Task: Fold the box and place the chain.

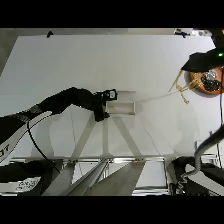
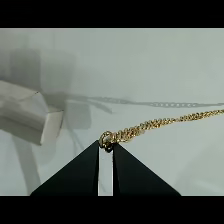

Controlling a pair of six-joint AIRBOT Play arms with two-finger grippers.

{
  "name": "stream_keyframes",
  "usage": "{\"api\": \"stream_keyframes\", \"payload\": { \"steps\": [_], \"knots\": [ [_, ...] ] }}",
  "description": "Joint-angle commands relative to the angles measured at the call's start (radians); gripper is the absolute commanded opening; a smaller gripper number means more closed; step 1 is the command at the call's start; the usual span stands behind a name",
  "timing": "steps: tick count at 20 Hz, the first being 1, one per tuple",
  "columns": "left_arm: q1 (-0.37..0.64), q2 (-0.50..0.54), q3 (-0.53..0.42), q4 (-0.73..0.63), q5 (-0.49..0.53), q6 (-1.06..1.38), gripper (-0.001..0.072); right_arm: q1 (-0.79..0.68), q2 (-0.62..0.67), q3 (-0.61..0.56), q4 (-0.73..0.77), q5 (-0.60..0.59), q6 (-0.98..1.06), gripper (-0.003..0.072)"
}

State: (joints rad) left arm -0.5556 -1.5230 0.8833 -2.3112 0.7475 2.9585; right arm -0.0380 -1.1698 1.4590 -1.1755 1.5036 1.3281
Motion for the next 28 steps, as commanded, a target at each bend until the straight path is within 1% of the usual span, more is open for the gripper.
{"api": "stream_keyframes", "payload": {
  "steps": [1, 4, 6, 11, 16, 20, 24, 26, 28],
  "knots": [
    [0.000, 0.000, 0.001, 0.000, 0.000, 0.000, 0.0155, 0.155, 0.012, -0.001, 0.009, 0.069, 0.030, 0.0013],
    [0.000, 0.000, 0.001, 0.000, 0.000, 0.000, 0.0155, 0.266, 0.012, -0.001, 0.010, 0.092, 0.037, 0.0013],
    [0.000, 0.000, 0.001, 0.000, 0.000, 0.000, 0.0155, 0.338, 0.012, -0.001, 0.011, 0.080, 0.037, 0.0013],
    [0.000, 0.000, 0.001, 0.000, 0.000, 0.000, 0.0155, 0.497, 0.003, -0.001, 0.009, -0.032, 0.066, 0.0013],
    [0.000, 0.000, 0.001, 0.000, 0.000, 0.000, 0.0155, 0.596, -0.058, -0.002, 0.009, -0.077, 0.094, 0.0011],
    [0.000, 0.000, 0.001, 0.000, 0.000, 0.000, 0.0155, 0.629, -0.141, -0.005, -0.006, -0.087, 0.112, 0.0011],
    [0.000, 0.000, 0.001, 0.000, 0.000, 0.000, 0.0155, 0.629, -0.200, -0.061, -0.006, -0.092, 0.112, 0.0011],
    [0.000, 0.000, 0.001, 0.000, 0.000, 0.000, 0.0155, 0.629, -0.215, -0.118, -0.040, -0.154, 0.115, 0.0013],
    [0.000, 0.000, 0.001, 0.000, 0.000, 0.000, 0.0155, 0.629, -0.215, -0.175, -0.111, -0.252, 0.160, 0.0013]
  ]
}}
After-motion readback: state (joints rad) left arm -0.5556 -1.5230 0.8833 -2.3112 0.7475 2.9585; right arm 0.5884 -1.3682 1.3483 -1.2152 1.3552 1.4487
